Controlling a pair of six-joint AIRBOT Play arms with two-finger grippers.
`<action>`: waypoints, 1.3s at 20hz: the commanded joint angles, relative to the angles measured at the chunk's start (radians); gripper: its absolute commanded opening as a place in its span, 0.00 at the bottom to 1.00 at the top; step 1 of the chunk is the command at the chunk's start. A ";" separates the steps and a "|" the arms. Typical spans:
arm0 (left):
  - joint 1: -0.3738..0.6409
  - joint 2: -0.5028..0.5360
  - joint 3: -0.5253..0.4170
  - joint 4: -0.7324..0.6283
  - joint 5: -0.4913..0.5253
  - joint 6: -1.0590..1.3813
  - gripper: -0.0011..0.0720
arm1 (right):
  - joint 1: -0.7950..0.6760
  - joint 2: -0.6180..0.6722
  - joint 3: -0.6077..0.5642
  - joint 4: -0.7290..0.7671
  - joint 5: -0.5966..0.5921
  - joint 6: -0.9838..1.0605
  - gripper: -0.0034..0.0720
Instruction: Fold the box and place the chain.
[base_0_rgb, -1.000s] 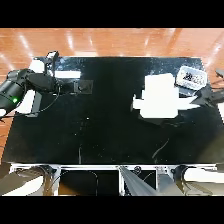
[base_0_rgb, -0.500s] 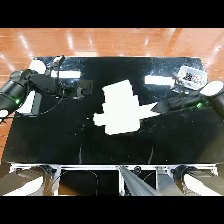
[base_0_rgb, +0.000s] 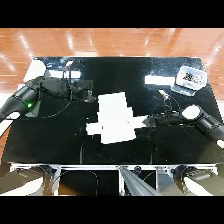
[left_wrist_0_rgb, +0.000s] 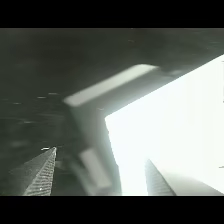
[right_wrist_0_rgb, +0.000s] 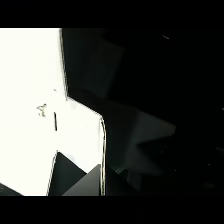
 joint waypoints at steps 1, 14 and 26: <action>0.084 -0.115 -0.002 -0.365 0.212 0.322 0.88 | 0.009 0.003 -0.013 0.001 -0.016 0.003 0.09; 0.033 -0.467 0.207 -0.358 0.607 0.513 0.88 | 0.009 0.003 -0.013 -0.021 0.017 0.003 0.09; 0.028 -0.469 0.209 -0.275 0.608 0.542 0.60 | 0.009 0.003 -0.013 -0.021 0.010 0.011 0.09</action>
